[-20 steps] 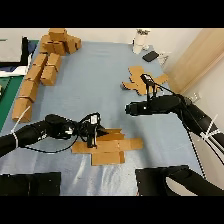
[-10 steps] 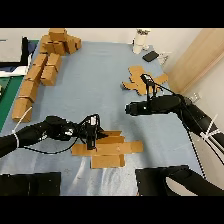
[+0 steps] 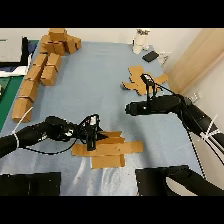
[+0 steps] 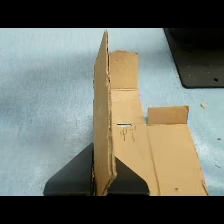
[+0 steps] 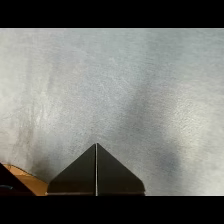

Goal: Fold the box.

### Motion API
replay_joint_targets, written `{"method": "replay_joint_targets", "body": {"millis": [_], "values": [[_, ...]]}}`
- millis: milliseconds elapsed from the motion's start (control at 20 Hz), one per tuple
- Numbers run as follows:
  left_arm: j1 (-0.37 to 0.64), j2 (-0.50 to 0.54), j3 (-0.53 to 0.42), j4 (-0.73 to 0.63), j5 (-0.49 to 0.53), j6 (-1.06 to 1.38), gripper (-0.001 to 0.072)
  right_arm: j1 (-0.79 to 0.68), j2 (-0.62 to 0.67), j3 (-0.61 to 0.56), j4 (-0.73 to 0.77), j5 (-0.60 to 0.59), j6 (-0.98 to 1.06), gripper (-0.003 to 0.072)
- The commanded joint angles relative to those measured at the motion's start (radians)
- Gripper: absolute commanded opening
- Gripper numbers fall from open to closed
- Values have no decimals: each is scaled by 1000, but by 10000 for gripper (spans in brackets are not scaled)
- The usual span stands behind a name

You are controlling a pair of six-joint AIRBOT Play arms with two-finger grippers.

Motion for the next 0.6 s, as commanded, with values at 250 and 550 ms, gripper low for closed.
{"method": "replay_joint_targets", "body": {"millis": [250, 550], "values": [[0, 0, -1, 42, -39, -84, 12, 0, 0, 0, -3, 0, 0, 4], [0, 0, -1, 50, -51, -103, 12, 0, 0, 0, -8, 0, 0, 4]]}}
